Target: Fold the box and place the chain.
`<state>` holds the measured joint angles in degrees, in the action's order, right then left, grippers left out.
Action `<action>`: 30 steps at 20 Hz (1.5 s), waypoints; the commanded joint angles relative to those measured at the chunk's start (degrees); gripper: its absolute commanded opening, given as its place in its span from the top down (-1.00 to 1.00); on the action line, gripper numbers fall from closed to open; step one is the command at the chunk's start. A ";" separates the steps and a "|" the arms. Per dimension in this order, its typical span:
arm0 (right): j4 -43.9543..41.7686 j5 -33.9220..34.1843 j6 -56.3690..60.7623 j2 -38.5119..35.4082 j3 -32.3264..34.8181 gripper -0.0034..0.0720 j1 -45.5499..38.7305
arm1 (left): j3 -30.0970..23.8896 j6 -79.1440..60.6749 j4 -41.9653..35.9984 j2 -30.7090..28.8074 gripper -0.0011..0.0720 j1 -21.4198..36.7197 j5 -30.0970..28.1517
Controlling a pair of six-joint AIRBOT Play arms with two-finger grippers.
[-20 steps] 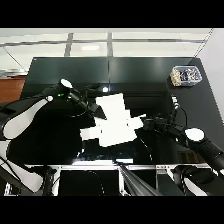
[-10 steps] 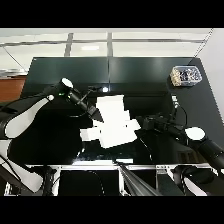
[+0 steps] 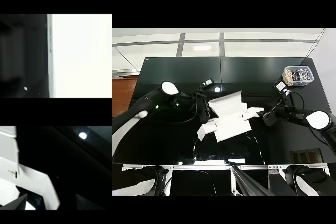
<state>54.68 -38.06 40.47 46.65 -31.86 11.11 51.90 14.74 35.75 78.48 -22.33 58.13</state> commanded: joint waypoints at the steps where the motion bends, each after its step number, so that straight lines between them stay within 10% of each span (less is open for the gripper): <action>1: 4.07 -1.97 -3.41 0.07 -1.27 -0.97 -0.28 | -3.61 -17.55 1.79 -4.15 0.90 -3.85 -13.62; 9: -0.68 -7.26 -31.56 0.13 6.56 -0.97 0.76 | -3.61 -16.31 7.30 4.15 0.90 -5.86 -15.30; 18: -3.32 0.00 -35.71 6.60 8.13 -0.97 15.23 | -3.61 -16.74 7.08 4.20 0.90 -6.78 -13.16; 30: -16.96 2.91 -47.23 11.78 4.15 -0.97 14.75 | -3.61 -16.52 7.04 4.20 0.90 -6.80 -12.41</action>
<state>39.79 -35.44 -4.40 58.19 -25.76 27.29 48.31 -1.78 42.81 82.65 -29.10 45.56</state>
